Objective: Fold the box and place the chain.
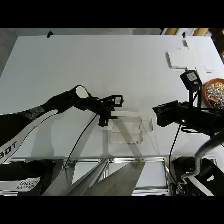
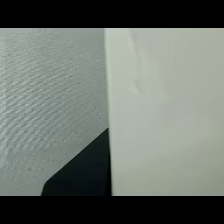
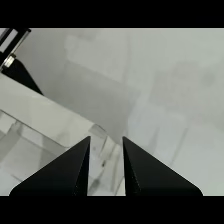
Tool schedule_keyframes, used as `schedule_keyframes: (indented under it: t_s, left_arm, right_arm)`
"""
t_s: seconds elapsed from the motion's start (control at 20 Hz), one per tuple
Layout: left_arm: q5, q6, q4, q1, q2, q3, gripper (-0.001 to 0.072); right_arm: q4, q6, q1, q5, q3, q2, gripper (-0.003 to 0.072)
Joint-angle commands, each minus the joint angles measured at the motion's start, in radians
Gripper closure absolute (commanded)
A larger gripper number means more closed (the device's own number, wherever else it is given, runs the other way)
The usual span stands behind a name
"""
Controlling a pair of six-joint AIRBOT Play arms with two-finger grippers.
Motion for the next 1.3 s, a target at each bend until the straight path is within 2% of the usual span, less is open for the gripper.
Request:
schedule_keyframes:
  t_s: [0.0,0.25,0.5,0.75,1.25]
  left_arm:
    - [-0.002,-0.002,0.007,0.0,0.0,0.0,0.0706]
    - [0.025,-0.107,0.027,0.0,0.056,0.002,0.0707]
    - [-0.002,-0.278,0.204,-0.001,0.093,0.006,0.0707]
    - [0.083,-0.285,0.156,-0.011,0.089,0.006,0.0706]
    - [0.061,-0.278,0.157,-0.013,0.055,0.006,0.0706]
  right_arm:
    - [0.0,0.0,0.001,0.0,0.0,0.0,0.0456]
    - [0.0,0.0,0.001,0.0,0.0,0.0,0.0456]
    - [0.0,-0.017,0.001,0.0,0.0,0.0,0.0456]
    - [0.0,-0.022,0.001,0.0,0.0,0.0,0.0457]
    - [0.0,-0.021,0.001,0.01,0.0,0.0,0.0457]
